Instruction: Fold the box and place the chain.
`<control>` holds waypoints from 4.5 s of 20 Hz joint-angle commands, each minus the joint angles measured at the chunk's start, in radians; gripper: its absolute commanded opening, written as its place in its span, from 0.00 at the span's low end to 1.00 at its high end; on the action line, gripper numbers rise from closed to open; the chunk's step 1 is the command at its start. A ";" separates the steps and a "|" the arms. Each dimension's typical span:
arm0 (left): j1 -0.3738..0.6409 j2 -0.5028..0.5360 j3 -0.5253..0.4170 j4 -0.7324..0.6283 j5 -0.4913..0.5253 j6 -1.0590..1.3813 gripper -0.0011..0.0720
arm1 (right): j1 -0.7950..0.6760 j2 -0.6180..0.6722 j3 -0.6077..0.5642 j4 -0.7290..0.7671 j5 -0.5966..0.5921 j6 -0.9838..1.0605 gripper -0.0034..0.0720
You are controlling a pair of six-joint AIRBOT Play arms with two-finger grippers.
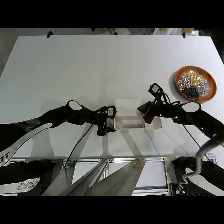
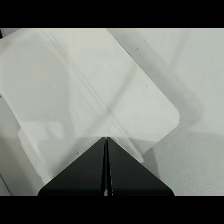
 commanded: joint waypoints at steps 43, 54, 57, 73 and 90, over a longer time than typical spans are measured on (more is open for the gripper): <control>0.000 0.000 0.000 0.000 0.000 0.000 0.47 | 0.108 -0.001 0.036 -0.373 0.181 -0.256 0.31; 0.000 0.000 0.000 0.000 0.001 0.000 0.47 | 0.107 0.034 0.036 -0.452 0.194 -0.098 0.18; 0.000 0.000 0.000 0.000 0.000 0.000 0.47 | 0.107 0.104 0.036 -0.555 0.209 0.153 0.06; 0.000 0.000 0.000 0.000 0.001 0.000 0.47 | -0.277 0.191 0.072 -0.731 0.210 1.088 0.06; 0.000 0.000 0.000 0.000 0.000 0.000 0.47 | -0.157 0.011 0.017 -0.554 0.331 1.075 0.06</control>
